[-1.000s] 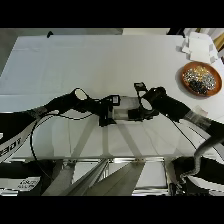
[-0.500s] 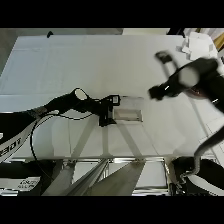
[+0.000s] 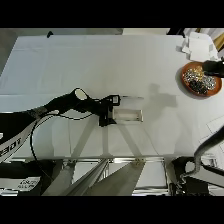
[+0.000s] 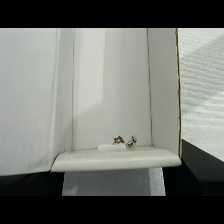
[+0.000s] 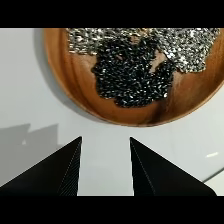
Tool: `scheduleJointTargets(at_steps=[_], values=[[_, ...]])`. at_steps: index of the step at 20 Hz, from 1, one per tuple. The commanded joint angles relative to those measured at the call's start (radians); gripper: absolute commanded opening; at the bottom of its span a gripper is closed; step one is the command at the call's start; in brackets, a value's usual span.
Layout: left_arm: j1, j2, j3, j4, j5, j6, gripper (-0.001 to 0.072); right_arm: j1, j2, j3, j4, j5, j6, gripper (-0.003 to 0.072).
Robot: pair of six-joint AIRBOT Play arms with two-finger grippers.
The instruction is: Fold the box and place the chain.
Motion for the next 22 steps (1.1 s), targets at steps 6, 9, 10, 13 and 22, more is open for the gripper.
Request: scheduleJointTargets(at_steps=[6, 9, 10, 13, 22], values=[[0.001, 0.000, 0.000, 0.000, 0.000, 0.000, 0.0272, -0.110, -0.295, 0.011, 0.080, -0.159, -0.018, 0.0302], [0.001, 0.000, 0.000, 0.000, 0.000, 0.000, 0.0272, -0.110, -0.346, 0.011, 0.127, -0.201, -0.018, 0.0302], [0.001, 0.000, 0.000, 0.000, 0.000, 0.000, 0.0272, -0.110, -0.352, 0.011, 0.130, -0.217, -0.018, 0.0301], [0.001, 0.001, 0.000, 0.000, 0.000, 0.000, 0.0272, -0.110, -0.356, 0.011, 0.126, -0.237, -0.018, 0.0298], [0.001, 0.001, 0.000, 0.000, 0.000, 0.000, 0.0272, -0.110, -0.356, 0.011, 0.124, -0.254, -0.011, 0.0016]])
